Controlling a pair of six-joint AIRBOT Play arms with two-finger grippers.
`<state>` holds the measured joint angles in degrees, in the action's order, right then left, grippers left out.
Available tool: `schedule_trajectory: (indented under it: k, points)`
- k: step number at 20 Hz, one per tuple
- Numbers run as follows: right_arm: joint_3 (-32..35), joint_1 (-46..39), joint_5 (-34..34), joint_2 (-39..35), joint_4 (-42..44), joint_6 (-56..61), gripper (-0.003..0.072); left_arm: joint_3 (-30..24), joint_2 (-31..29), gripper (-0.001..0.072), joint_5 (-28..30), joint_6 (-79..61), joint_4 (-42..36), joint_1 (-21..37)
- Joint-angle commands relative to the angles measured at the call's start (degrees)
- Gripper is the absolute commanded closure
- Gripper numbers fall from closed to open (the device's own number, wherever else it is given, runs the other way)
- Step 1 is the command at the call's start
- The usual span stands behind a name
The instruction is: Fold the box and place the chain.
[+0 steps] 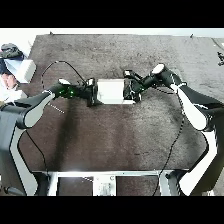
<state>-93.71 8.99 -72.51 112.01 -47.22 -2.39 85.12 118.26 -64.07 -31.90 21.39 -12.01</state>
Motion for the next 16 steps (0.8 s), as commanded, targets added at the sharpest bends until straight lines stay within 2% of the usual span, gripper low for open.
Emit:
schedule_trajectory:
  k: [1, 6, 16]
  points:
    - [0.00, 0.92, 3.61, 0.04, 0.11, 0.02, 0.0469, -0.02, 0.02, 0.0312, -0.02, 0.11, 0.02, -0.02]
    - [0.00, 0.94, 2.93, 0.04, 2.91, 0.00, 0.0467, -0.02, 0.02, 0.0313, -0.02, 0.11, 0.02, -0.02]
    - [0.00, 2.14, 1.81, 0.17, 1.97, -1.09, 0.0440, -0.02, 0.02, 0.0313, -0.04, 0.13, 0.02, -0.02]
